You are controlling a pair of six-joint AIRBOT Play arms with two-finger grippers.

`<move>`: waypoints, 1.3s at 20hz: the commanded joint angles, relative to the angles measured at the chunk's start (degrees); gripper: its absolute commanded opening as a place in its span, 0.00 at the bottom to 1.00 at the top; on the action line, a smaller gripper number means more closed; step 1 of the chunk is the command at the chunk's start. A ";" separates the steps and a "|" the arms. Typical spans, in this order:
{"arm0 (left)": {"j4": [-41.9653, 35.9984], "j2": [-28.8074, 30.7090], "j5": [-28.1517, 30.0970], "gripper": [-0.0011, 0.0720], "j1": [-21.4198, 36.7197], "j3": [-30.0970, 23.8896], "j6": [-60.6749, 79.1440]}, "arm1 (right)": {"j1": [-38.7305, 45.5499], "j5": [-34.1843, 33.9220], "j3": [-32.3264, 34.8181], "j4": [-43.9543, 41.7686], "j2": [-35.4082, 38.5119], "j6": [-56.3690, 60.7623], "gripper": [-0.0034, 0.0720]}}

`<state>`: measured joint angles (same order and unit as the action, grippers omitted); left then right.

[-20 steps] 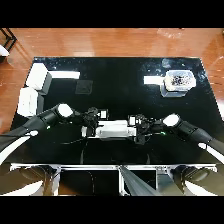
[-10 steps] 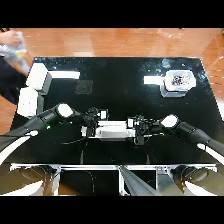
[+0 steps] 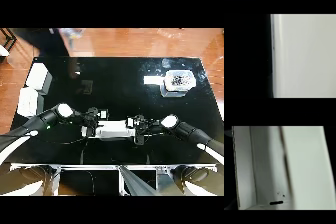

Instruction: Fold the box and place the chain.

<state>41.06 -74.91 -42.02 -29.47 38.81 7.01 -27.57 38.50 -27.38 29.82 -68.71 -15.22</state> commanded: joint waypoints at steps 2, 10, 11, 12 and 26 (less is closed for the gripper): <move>0.00 -0.04 0.00 0.04 -0.02 0.00 0.02 | -0.07 0.02 0.00 0.00 -0.04 0.02 0.76; 0.00 -0.04 0.00 0.05 -0.02 0.00 0.02 | -0.07 0.04 0.00 0.02 -0.04 0.02 0.76; 0.00 -0.04 0.00 0.05 -0.02 0.00 0.02 | -0.07 0.02 0.00 0.02 -0.04 0.02 0.76; 0.00 -0.04 0.00 0.05 -0.02 0.00 0.02 | -0.07 0.04 0.00 0.02 -0.04 0.00 0.76; 0.28 0.39 0.04 0.55 0.48 0.00 0.00 | -0.07 0.07 0.00 0.04 -0.04 0.00 0.53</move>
